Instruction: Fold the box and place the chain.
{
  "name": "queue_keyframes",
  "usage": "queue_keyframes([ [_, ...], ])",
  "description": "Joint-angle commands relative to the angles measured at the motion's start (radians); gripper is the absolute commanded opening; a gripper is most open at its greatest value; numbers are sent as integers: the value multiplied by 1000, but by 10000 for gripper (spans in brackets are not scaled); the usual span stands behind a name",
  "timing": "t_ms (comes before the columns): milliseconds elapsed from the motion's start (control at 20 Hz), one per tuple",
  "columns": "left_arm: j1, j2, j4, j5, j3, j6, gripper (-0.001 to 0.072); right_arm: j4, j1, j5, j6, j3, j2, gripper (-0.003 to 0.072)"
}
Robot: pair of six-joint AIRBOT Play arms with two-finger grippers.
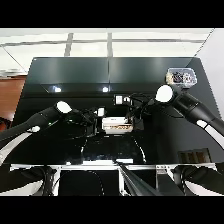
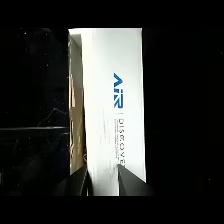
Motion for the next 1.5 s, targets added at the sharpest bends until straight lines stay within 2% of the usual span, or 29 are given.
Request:
queue_keyframes([
  [0,0,0,0,0,1,0,366,-5,0,3,8,0,-1,190],
  [900,0,0,0,0,1,0,365,-2,0,24,11,-1,-31,212],
  [1000,0,0,0,0,1,0,365,5,0,24,11,-1,-35,327],
  [1450,0,0,0,0,1,0,366,5,0,35,11,-3,-51,326],
])
